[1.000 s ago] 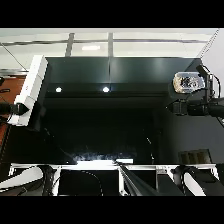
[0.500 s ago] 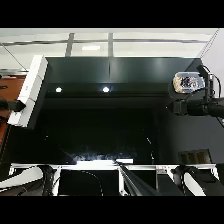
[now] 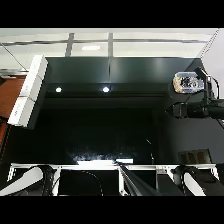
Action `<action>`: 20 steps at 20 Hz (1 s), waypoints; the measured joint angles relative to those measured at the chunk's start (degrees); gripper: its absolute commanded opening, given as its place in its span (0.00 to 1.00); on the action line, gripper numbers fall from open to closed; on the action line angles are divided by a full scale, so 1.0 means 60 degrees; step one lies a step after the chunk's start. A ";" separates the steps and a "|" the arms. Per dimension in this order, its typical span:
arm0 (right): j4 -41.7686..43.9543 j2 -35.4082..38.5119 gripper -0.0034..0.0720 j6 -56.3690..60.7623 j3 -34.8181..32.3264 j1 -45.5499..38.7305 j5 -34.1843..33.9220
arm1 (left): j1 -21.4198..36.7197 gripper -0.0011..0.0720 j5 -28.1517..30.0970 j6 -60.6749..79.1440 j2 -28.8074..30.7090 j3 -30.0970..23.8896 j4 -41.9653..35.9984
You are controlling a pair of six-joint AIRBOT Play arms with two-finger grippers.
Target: Fold the box and place the chain.
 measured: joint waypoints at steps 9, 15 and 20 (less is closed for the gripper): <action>-0.1949 0.1504 0.05 -0.0736 -0.1712 0.1450 -0.5741 | -0.3646 0.05 0.1665 -0.0845 0.4583 -0.4302 -0.0062; -0.2295 0.1581 0.05 -0.0798 -0.2353 0.1545 -0.7169 | -0.4291 0.05 0.2761 -0.0874 0.6670 -0.6320 0.0324; -0.2386 0.1588 0.05 -0.0809 -0.2441 0.1563 -0.7428 | -0.4375 0.05 0.2980 -0.0882 0.7053 -0.6626 0.0408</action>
